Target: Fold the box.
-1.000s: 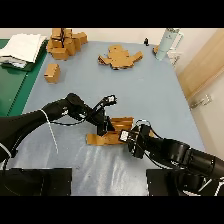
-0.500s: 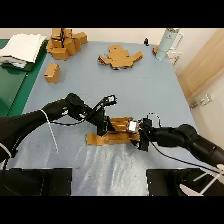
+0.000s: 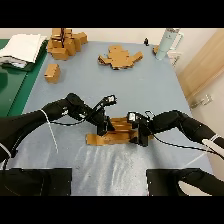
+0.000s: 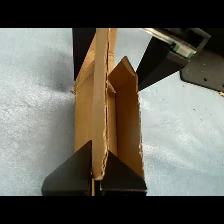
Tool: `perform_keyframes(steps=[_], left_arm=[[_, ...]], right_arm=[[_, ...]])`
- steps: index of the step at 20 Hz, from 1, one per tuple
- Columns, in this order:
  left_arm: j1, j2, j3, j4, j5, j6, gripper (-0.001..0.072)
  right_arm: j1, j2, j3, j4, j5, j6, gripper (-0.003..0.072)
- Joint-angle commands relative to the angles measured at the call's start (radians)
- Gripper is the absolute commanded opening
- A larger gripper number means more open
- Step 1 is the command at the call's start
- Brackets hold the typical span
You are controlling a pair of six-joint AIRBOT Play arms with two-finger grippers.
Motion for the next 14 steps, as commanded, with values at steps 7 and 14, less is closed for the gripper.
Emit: perform_keyframes(steps=[7,14], left_arm=[[0.000,0.000,0.000,0.000,0.000,0.000,0.0016],[0.000,0.000,0.000,0.000,0.000,0.000,0.0016]], right_arm=[[-0.011,-0.010,0.011,0.013,-0.058,0.003,0.0715],[0.014,-0.035,0.008,0.014,-0.045,-0.002,0.0715]])
